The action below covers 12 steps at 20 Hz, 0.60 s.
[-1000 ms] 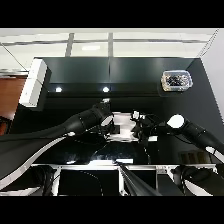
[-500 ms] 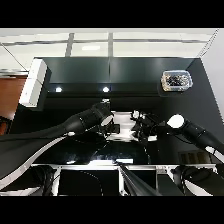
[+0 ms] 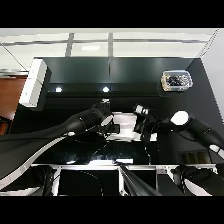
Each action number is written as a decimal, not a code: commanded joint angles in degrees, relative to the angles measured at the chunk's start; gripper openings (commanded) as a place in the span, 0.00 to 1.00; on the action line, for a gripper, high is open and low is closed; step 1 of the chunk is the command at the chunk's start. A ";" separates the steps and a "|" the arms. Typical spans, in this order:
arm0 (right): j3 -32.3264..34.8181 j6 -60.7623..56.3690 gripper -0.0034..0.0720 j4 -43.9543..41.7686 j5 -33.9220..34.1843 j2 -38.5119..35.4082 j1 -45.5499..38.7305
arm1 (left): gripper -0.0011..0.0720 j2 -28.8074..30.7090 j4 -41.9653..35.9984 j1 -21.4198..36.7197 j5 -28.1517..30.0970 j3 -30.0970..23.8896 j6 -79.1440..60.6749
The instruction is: Fold the box and place the chain.
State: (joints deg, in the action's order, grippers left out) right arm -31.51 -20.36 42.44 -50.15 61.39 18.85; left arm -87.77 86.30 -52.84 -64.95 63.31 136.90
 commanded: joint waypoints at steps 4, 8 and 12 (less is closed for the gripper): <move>-10.99 -40.06 0.07 15.08 -21.31 -1.73 -23.96 | 0.06 -0.76 0.00 0.04 -0.04 -0.04 0.04; -6.10 -52.85 0.07 12.96 -18.38 -1.55 -38.66 | 0.06 -1.99 -0.33 0.09 -0.26 -0.04 0.04; 0.72 -56.19 0.07 12.31 -19.93 -0.61 -37.94 | 0.06 -1.99 -0.48 0.09 -0.33 -0.04 0.04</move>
